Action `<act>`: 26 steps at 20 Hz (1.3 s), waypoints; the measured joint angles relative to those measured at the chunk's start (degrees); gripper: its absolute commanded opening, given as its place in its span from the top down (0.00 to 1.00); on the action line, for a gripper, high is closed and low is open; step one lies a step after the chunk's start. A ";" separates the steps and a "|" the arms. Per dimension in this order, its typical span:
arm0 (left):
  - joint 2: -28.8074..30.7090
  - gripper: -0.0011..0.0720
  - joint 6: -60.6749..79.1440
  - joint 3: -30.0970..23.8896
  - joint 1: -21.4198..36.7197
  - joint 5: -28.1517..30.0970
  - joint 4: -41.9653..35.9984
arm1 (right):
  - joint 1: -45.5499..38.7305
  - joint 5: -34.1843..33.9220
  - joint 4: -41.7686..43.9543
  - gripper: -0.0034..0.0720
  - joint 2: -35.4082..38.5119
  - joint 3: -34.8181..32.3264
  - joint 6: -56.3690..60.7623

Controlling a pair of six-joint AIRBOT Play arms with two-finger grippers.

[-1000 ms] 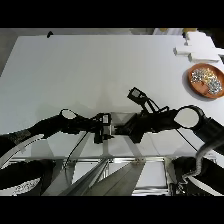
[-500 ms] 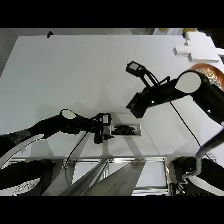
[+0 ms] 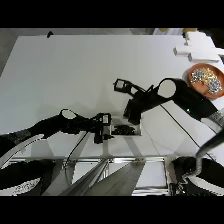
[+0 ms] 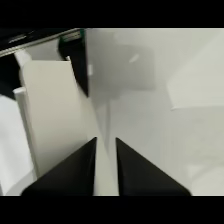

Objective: Fold the box and place the chain.

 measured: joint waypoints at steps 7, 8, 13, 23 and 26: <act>0.00 0.61 0.00 0.00 0.00 0.00 0.00 | 5.70 -1.55 -0.55 0.51 3.85 -3.23 -6.58; 0.00 0.61 0.00 0.00 0.00 0.00 0.00 | 6.45 -2.08 -0.85 0.51 4.31 -3.98 -7.26; 0.00 0.61 0.00 0.00 0.00 0.00 0.00 | 9.46 -3.91 -4.37 0.51 5.20 -6.51 -9.01; 0.00 0.61 -0.02 0.00 0.00 0.00 0.00 | 13.42 -4.35 -6.73 0.51 8.61 -7.45 -8.61; 0.00 0.61 -0.02 0.00 0.00 0.00 -0.02 | 13.60 -5.01 -6.82 0.51 9.07 -8.79 -8.00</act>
